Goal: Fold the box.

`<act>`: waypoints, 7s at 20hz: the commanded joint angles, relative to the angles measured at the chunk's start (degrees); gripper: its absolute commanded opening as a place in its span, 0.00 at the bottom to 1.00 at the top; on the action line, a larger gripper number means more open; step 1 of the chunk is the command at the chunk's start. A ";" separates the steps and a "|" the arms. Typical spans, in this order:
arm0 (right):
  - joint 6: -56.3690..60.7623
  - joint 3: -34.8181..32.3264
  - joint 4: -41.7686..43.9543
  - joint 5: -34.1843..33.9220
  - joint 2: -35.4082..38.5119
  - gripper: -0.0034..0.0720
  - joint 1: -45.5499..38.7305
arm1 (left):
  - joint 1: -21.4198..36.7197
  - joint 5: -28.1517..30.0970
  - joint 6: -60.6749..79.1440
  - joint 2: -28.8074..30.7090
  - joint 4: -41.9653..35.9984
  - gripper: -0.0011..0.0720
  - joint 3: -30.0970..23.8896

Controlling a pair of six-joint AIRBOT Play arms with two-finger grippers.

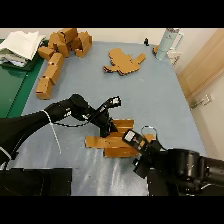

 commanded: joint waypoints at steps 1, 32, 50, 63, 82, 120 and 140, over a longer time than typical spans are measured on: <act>0.72 -2.25 -9.31 7.48 -5.79 0.68 4.33 | 0.00 0.04 0.00 -0.02 0.02 0.03 0.00; -4.07 -8.20 -20.48 18.40 -0.83 1.00 -4.44 | 0.00 0.04 0.00 -0.02 0.02 0.03 0.00; -87.23 -5.70 45.24 25.05 -6.86 1.00 -45.13 | 0.00 0.02 0.00 -0.02 0.02 0.03 0.00; -87.10 -5.27 44.72 23.26 -11.30 1.00 -45.42 | 0.00 0.02 0.00 -0.02 0.02 0.03 0.00; -87.12 -5.31 44.83 23.47 -15.98 0.98 -43.39 | 0.00 0.02 0.00 -0.02 0.00 0.03 0.02; -93.72 0.96 44.30 15.06 -22.71 0.90 -47.10 | 0.00 0.02 -0.02 -0.02 0.02 0.03 0.00; -90.14 1.03 43.87 16.68 -21.22 0.74 -47.10 | 0.00 0.02 0.00 -0.02 0.02 0.03 0.00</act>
